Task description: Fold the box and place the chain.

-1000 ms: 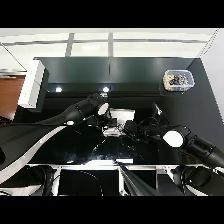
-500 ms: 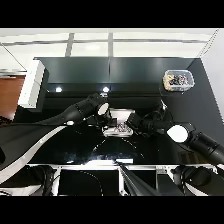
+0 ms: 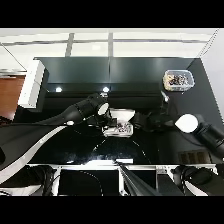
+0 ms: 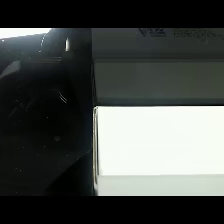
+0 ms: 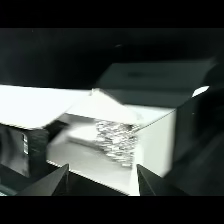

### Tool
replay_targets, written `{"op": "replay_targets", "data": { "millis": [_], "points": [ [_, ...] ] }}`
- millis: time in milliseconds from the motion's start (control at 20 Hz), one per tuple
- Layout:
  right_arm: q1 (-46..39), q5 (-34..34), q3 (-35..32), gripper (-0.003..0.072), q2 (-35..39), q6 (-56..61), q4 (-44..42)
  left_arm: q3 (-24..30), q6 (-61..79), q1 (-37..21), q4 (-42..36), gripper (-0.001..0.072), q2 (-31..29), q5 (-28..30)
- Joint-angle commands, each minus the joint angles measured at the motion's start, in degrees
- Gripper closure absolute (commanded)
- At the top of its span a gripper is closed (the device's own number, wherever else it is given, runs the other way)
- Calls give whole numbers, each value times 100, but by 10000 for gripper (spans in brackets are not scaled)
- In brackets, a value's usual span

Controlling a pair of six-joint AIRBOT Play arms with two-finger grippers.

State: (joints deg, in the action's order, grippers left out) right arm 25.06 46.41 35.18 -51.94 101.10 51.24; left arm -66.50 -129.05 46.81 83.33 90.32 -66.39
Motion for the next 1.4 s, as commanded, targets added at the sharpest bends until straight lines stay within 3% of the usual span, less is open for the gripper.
{"op": "replay_targets", "data": {
  "millis": [0, 200, 500, 550, 650, 750, 850, 950, 1100, 1200, 1350],
  "points": [
    [-1010, 1281, 592, 202, 4, -1919, 463, -2, 2, -4, -2, 676, 0, -7],
    [-1790, 975, 802, 201, 4, -2061, 1064, -15, -26, -39, -2, 675, -4, 44],
    [-1912, 955, 802, 202, 0, -2061, 1397, -59, -658, -76, -7, 671, 17, 337],
    [-1912, 942, 802, 202, 0, -2061, 1397, -96, -658, -76, -2, 579, 17, 332],
    [-1912, 946, 802, 202, 0, -2061, 1397, -271, -496, -79, 0, 177, -28, 254],
    [-1912, 966, 802, 201, 2, -2061, 1397, -592, 675, -105, 26, 148, -157, -55],
    [-1912, 1001, 802, 202, 2, -2061, 1399, -970, 2006, -227, 15, 148, -365, -896],
    [-1912, 1019, 802, 202, 0, -2061, 1399, -979, 3346, -446, 28, 148, -826, -1537],
    [-1912, 1047, 802, 202, 0, -2061, 1401, -540, 4695, -1139, -542, 148, -1582, -1908],
    [-1912, 1062, 802, 202, 2, -2061, 1408, 199, 5604, -1823, -1628, 148, -2092, -1432],
    [-1912, 1069, 802, 202, 2, -2059, 1427, 1596, 7635, -3058, -3895, 149, -2485, -699]
  ]
}}
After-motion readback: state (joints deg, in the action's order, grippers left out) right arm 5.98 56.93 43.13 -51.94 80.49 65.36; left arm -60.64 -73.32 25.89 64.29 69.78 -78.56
